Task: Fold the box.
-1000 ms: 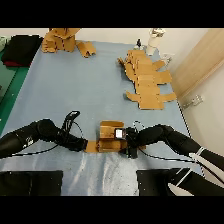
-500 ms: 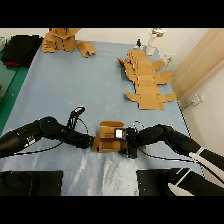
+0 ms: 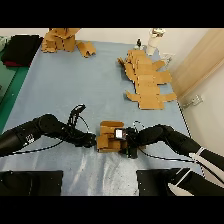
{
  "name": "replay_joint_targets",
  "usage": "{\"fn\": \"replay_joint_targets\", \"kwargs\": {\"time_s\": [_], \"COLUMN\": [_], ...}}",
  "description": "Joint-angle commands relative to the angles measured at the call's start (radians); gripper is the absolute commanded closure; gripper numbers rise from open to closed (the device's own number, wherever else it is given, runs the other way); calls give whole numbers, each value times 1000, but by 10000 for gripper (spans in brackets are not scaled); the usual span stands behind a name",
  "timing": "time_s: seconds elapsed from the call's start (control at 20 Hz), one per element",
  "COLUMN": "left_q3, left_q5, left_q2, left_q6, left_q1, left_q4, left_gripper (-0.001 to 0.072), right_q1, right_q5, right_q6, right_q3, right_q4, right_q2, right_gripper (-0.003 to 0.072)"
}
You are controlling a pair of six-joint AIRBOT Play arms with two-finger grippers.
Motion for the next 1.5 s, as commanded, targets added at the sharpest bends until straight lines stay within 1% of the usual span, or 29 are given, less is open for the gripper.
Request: {"fn": "replay_joint_targets", "kwargs": {"time_s": [0.0,0.3,0.4,0.45,0.5,0.55,0.6,0.7,0.8,0.9,1.0,1.1,1.15,1.3,1.4,1.45], "left_q3": [2,2,2,2,2,2,2,2,2,2,7,26,41,85,113,128], "left_q5": [-3,-14,-11,-10,-9,-7,-3,22,76,82,66,73,80,80,75,76], "left_q2": [1,1,0,0,0,-1,-2,-8,-11,-28,-54,-80,-93,-117,-131,-140], "left_q6": [-11,45,52,53,53,53,52,53,52,53,53,17,-43,-296,-418,-459], "left_q1": [-1,-3,-3,-3,-3,-3,-2,-3,-3,-3,-36,-88,-109,-161,-201,-219], "left_q4": [-7,-93,-99,-98,-98,-98,-97,-98,-105,-132,-111,-63,-17,208,328,370], "left_gripper": [444,442,442,389,241,132,80,75,75,76,77,77,77,78,79,119], "right_q1": [1,0,1,1,0,0,0,0,0,0,0,0,0,0,0,0], "right_q5": [1,1,0,1,1,0,0,0,0,0,1,0,1,0,0,0], "right_q6": [0,0,0,0,0,0,0,0,0,0,0,0,0,0,0,0], "right_q3": [0,0,0,0,0,0,0,0,0,0,0,0,0,0,0,0], "right_q4": [0,0,0,0,0,0,0,0,0,0,0,0,0,0,0,0], "right_q2": [0,0,0,0,0,0,0,0,-1,0,0,0,0,0,0,0], "right_gripper": [188,188,188,188,188,188,188,188,188,188,188,188,188,188,188,188]}}
